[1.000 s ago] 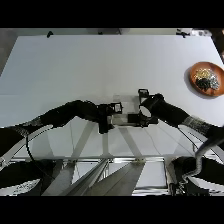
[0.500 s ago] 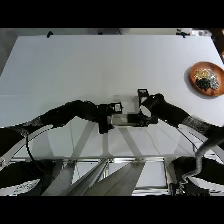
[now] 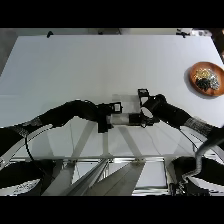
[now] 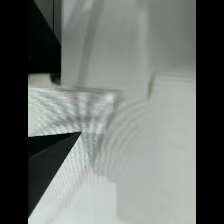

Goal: Fold the box and place the chain.

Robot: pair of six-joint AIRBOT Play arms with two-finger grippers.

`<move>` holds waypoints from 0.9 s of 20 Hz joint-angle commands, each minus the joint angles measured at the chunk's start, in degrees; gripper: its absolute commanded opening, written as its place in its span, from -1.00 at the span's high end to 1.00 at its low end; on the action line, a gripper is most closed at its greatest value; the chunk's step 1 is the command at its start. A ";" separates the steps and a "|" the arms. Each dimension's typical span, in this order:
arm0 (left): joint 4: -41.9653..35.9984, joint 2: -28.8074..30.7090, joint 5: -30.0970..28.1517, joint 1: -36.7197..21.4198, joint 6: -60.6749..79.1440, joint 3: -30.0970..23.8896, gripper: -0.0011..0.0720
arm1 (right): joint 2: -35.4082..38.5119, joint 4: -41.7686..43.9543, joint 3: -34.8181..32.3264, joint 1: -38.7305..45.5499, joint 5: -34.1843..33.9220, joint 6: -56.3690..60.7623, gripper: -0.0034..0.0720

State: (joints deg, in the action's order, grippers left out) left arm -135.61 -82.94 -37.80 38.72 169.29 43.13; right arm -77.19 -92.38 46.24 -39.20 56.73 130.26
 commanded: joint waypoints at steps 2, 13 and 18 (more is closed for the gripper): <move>-0.39 -0.07 -0.28 0.07 0.22 0.04 0.22 | 5.27 0.57 0.24 -0.07 2.95 -0.33 -0.22; -0.39 -0.07 -0.28 0.07 0.22 0.02 0.22 | 16.24 -1.05 0.33 3.98 7.82 -14.95 -0.42; -0.39 -0.07 -0.31 0.07 0.22 0.04 0.22 | 19.65 -2.16 2.84 23.02 3.85 -29.38 -0.41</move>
